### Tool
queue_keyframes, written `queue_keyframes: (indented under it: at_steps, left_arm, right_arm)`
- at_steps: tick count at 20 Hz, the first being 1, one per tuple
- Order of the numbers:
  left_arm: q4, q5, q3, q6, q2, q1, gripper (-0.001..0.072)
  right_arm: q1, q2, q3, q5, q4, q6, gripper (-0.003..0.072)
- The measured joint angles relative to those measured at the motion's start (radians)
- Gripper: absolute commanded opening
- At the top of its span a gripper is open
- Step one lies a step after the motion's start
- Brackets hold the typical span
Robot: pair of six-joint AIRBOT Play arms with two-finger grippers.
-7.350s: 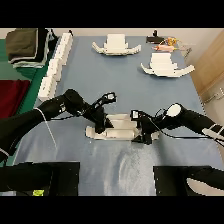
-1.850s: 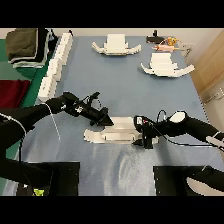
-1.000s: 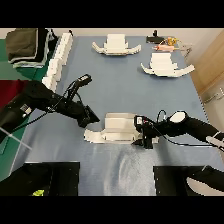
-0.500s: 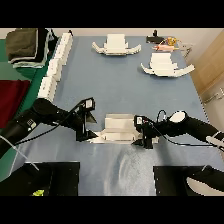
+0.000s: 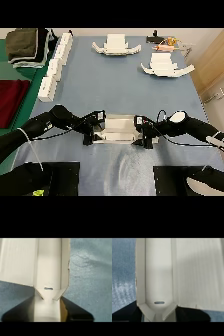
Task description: Fold the box.
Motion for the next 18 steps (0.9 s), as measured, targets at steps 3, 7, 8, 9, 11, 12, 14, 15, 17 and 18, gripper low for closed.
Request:
queue_keyframes:
  at_steps: [3,7,8,9,11,12,14,15,17,18]
  left_arm:
    - [-0.023,0.037,0.0,0.008,-0.012,-0.014,0.0086]
    - [-0.042,0.058,0.0,0.013,-0.018,-0.035,0.0085]
    - [-0.044,0.059,0.0,0.013,-0.019,-0.04,0.0085]
    - [-0.043,0.06,0.0,0.013,-0.02,-0.042,0.0086]
    - [-0.017,0.06,0.0,0.005,-0.019,-0.038,0.0087]
    - [0.008,0.061,0.0,-0.005,-0.018,-0.028,0.0112]
    - [0.057,0.069,-0.001,-0.024,-0.006,0.0,0.0396]
    - [0.072,0.067,-0.001,-0.034,0.004,0.012,0.0394]
    - [0.092,0.05,-0.001,-0.043,0.024,0.035,0.0394]
    - [0.1,0.034,-0.001,-0.047,0.031,0.043,0.0394]
  right_arm:
    - [0.0,0.0,0.0,0.0,0.0,0.001,0.0541]
    - [-0.001,0.0,0.0,0.0,0.0,0.001,0.0541]
    - [-0.001,0.0,0.0,0.0,0.0,0.001,0.0541]
    - [-0.001,0.0,0.0,0.0,0.0,0.001,0.0541]
    - [-0.001,0.0,0.0,0.0,0.0,0.001,0.0541]
    - [-0.001,0.0,0.0,0.0,0.0,0.0,0.0542]
    - [-0.001,0.0,0.0,0.0,0.0,0.0,0.0541]
    - [-0.001,0.0,0.0,0.0,0.0,0.0,0.0541]
    - [-0.001,0.0,0.0,0.0,0.0,0.0,0.0542]
    - [0.0,0.0,0.0,0.0,0.0,0.0,0.0541]
